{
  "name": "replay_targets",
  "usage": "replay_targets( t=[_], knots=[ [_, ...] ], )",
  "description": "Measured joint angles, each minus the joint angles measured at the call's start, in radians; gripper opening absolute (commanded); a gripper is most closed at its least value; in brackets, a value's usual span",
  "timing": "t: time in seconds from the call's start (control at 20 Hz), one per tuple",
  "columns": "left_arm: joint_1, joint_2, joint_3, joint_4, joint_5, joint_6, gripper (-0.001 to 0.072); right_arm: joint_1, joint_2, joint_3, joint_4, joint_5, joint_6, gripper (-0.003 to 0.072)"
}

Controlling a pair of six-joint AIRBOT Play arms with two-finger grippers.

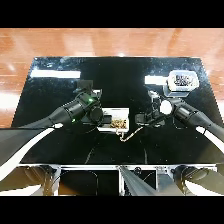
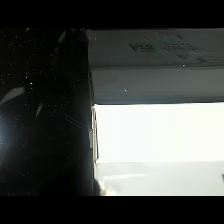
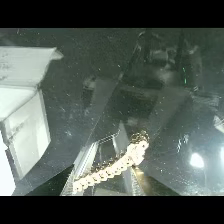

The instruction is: Fold the box and place the chain.

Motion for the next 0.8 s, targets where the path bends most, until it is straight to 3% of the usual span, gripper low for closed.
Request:
replay_targets(
  t=[0.05,0.15,0.8],
  knots=[
    [0.000,0.000,0.000,0.000,0.000,0.000,0.0019,0.000,0.000,0.000,0.001,-0.005,0.000,0.0410],
    [0.000,0.000,0.000,0.000,0.000,0.000,0.0019,0.000,0.000,0.000,0.000,-0.013,0.000,0.0316],
    [0.000,0.000,0.000,0.000,-0.001,0.000,0.0019,0.000,-0.001,0.000,0.000,-0.015,-0.004,0.0315]
  ],
)
